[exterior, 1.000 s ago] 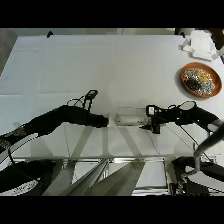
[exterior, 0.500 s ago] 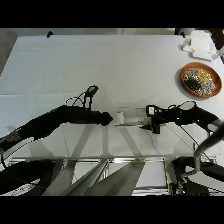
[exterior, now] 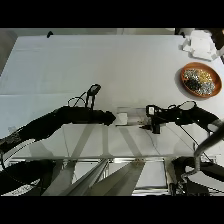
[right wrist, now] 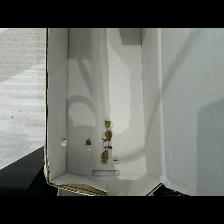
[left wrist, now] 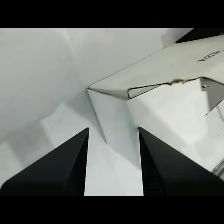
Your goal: Fold the box and place the chain.
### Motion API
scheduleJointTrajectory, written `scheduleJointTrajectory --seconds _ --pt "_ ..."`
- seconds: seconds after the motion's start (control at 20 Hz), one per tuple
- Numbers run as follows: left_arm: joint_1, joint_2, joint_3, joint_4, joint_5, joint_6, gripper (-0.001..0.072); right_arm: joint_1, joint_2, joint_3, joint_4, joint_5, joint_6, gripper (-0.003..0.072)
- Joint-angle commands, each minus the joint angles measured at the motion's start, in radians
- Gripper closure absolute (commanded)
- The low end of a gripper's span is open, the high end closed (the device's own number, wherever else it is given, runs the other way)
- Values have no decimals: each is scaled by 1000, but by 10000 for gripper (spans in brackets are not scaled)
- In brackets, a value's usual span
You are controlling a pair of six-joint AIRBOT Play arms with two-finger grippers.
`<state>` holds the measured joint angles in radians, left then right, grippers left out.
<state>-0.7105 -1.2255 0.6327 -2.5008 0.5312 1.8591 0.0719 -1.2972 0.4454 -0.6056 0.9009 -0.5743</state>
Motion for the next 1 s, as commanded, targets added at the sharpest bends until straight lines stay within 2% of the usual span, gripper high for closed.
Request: scheduleJointTrajectory --seconds 0.0,0.2,0.25,0.3,0.65,0.95 --pt "-2 1 18 0 16 1 357 1 1 0 0 0 0 266" --pt "-8 0 22 2 40 3 341 1 1 0 0 0 0 266" --pt "-10 0 22 2 43 3 268 1 1 0 0 0 0 266" --pt "-15 0 22 2 43 3 247 1 1 0 0 0 0 266" --pt "-56 -19 33 4 15 -9 257 1 1 0 0 0 0 266" --pt "-71 -97 123 107 53 -140 257 1 1 0 0 0 0 266"
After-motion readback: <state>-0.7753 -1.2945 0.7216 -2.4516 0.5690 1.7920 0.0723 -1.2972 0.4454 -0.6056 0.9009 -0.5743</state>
